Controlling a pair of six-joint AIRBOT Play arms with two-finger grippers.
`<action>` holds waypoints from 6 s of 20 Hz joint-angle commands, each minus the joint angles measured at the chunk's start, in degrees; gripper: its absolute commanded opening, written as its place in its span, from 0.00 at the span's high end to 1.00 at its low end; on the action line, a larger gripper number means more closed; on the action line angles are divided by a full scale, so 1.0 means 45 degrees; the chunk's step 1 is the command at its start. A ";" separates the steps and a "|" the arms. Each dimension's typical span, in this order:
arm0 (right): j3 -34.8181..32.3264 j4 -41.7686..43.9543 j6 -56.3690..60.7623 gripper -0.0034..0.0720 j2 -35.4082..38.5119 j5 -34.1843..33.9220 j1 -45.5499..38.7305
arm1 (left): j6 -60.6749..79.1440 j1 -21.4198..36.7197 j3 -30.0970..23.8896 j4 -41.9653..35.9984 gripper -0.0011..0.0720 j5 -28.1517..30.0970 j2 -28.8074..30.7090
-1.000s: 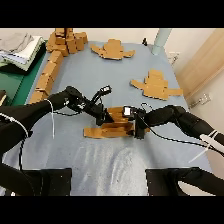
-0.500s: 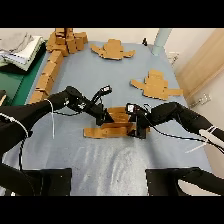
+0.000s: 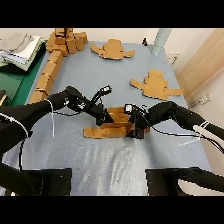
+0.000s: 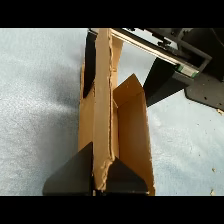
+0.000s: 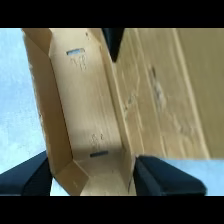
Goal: Fold the box.
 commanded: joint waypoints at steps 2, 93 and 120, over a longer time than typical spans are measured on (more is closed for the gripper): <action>0.0272 -0.0481 -0.0015 0.01 -0.0146 0.0243 0.0452 | 0.0000 -0.0005 -0.0005 0.0000 0.97 0.0000 0.0005; 0.0253 -0.1103 -0.0015 0.35 -0.0942 0.0219 0.0826 | -1.2284 0.0015 -0.0296 0.0466 0.97 0.2220 0.0515; 0.0253 -0.1103 -0.0015 0.35 -0.0942 0.0219 0.0826 | -0.0219 -0.0253 -0.5241 0.1248 0.95 0.3279 0.7946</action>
